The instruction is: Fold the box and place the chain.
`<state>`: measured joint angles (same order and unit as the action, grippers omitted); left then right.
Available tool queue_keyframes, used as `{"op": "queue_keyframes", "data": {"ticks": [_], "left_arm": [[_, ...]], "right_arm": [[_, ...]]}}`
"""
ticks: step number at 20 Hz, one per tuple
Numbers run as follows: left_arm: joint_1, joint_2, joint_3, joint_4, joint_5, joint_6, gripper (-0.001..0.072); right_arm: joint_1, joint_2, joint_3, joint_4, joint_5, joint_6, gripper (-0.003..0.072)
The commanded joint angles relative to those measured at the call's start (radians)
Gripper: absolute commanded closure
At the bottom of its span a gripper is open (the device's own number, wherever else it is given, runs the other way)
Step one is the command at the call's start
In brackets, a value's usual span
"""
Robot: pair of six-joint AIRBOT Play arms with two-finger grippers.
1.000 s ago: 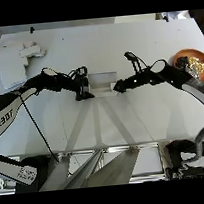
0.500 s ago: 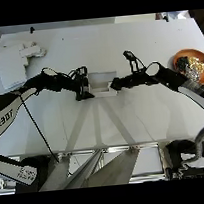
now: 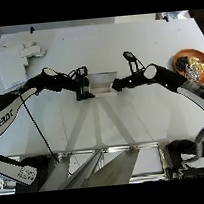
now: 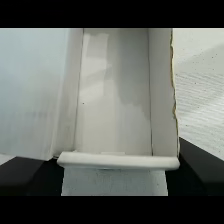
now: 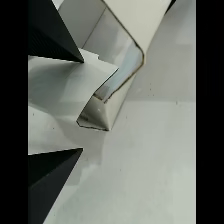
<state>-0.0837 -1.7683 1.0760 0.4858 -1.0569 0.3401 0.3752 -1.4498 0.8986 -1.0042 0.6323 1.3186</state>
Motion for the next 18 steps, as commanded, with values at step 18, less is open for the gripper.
{"op": "queue_keyframes", "data": {"ticks": [18], "left_arm": [[0.001,0.000,0.000,0.002,-0.002,0.000,0.0148]], "right_arm": [[0.095,-0.001,0.047,-0.496,0.063,0.387,0.0149]]}}
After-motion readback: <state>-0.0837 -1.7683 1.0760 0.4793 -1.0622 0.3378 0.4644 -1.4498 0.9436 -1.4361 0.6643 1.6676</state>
